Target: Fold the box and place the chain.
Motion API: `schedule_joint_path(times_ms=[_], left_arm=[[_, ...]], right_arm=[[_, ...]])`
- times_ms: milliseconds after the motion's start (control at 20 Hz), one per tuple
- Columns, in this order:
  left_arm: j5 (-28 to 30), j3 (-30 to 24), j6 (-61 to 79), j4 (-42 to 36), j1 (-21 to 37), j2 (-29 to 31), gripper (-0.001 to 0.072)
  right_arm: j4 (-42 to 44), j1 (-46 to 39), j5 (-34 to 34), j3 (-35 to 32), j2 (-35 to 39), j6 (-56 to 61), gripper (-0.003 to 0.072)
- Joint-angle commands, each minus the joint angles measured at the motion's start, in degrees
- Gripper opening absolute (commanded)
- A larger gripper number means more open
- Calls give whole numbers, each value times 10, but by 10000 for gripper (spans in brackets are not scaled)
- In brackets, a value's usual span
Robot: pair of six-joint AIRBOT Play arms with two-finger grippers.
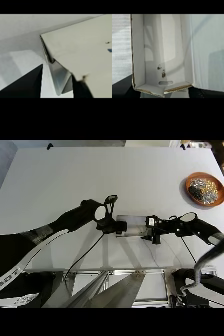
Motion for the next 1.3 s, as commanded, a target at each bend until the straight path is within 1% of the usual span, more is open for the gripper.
schedule_joint_path(times_ms=[0, 100, 200, 300, 600, 650, 700, 750, 850, 900, 1000, 1250], left_arm=[[-64, 52, -68, 38, -12, -33, 395], [-100, 90, -90, 51, -19, -57, 394], [-112, 109, -123, 52, -19, -74, 387], [-111, 121, -151, 61, -22, -86, 331], [-129, 129, -177, 64, -28, -107, 328], [-130, 129, -185, 65, -28, -108, 282], [-131, 129, -196, 68, -28, -108, 264], [-131, 129, -202, 69, -28, -108, 262], [-131, 129, -202, 73, -30, -108, 140], [-131, 129, -205, 78, -32, -108, 114], [-131, 129, -224, 96, -39, -108, 14], [-132, 129, -245, 119, -50, -108, 6]], right_arm=[[0, 0, 0, 0, 0, 0, 396], [0, 0, 0, 0, 0, 0, 396], [0, 0, 0, 0, 0, 0, 396], [0, 0, 0, 0, 0, 0, 396], [0, 0, 0, 0, 0, 0, 396], [0, 0, 0, 0, 0, 0, 396], [0, 0, 0, 0, 0, 0, 396], [0, 0, 0, 0, 0, 0, 396], [0, 0, 0, 0, 0, 0, 396], [0, 0, 0, 0, 0, 0, 396], [0, 0, 0, 0, 0, 0, 396], [0, 0, 0, 0, 0, 0, 396]])
